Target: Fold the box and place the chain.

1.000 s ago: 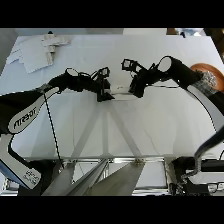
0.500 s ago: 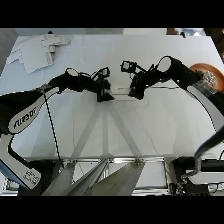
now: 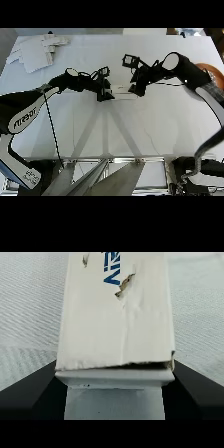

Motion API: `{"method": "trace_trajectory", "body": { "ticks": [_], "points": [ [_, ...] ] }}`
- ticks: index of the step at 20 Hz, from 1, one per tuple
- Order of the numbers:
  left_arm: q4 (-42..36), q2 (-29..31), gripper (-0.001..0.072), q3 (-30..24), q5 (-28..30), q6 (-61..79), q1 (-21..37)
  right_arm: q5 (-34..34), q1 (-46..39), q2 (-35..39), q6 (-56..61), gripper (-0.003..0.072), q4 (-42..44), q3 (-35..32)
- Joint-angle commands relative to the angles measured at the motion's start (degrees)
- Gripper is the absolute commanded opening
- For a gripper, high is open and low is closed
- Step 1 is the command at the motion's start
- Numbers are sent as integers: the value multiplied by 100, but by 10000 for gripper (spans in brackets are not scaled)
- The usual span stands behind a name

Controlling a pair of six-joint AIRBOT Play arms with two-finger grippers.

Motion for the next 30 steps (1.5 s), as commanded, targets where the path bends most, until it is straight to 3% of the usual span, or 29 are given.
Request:
{"method": "trace_trajectory", "body": {
  "ticks": [1, 2, 3, 4, 8, 14, 21, 30],
  "points": [
    [20, 2, 278, 0, -17, 15, 2, -527, -2, 219, 918, 402, 129, 4],
    [17, 2, 278, 0, -20, 15, 2, -575, -2, 216, 1370, 273, 293, 4],
    [20, 2, 278, 2, -20, 15, 2, -581, -2, 203, 1777, 96, 538, 4],
    [20, 2, 278, 0, -20, 15, 2, -584, -2, 173, 2155, 9, 767, 4],
    [17, 2, 278, 0, -17, 15, 2, -654, 0, -72, 3536, 7, 1541, 4],
    [20, 2, 278, 0, -20, 15, 2, -498, 72, -608, 3641, 7, 2579, -304],
    [20, 2, 278, 0, -20, 15, 2, -1029, 72, -841, 3534, 7, 2562, -938],
    [20, 2, 278, 2, -20, 15, 2, -1128, 223, -841, 3519, 7, 2159, -1029]
  ]
}}
